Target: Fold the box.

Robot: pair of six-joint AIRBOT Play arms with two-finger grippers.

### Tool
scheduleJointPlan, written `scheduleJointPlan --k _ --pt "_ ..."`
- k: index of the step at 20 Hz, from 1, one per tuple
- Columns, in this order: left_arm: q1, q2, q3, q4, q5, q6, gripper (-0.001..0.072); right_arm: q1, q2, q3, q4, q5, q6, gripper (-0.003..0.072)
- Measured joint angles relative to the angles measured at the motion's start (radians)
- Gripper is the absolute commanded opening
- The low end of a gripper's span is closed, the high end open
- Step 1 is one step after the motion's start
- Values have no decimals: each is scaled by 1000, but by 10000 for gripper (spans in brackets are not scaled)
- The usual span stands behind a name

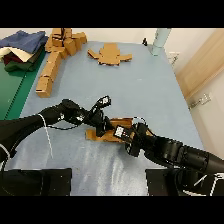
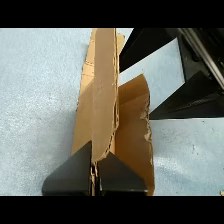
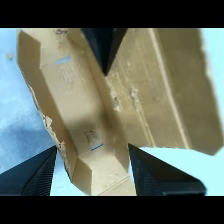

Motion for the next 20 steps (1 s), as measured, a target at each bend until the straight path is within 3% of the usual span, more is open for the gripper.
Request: scheduleJointPlan --k 3,12,16,20 --pt "0 0 0 0 0 0 12 0 -2 4 14 -2 12 720" --pt "0 0 0 0 0 0 12 -85 26 6 45 -30 -10 720" --pt "0 0 0 0 0 0 12 -187 40 5 176 12 -233 720" --pt "0 0 0 0 0 0 11 -373 26 5 502 63 -679 720"
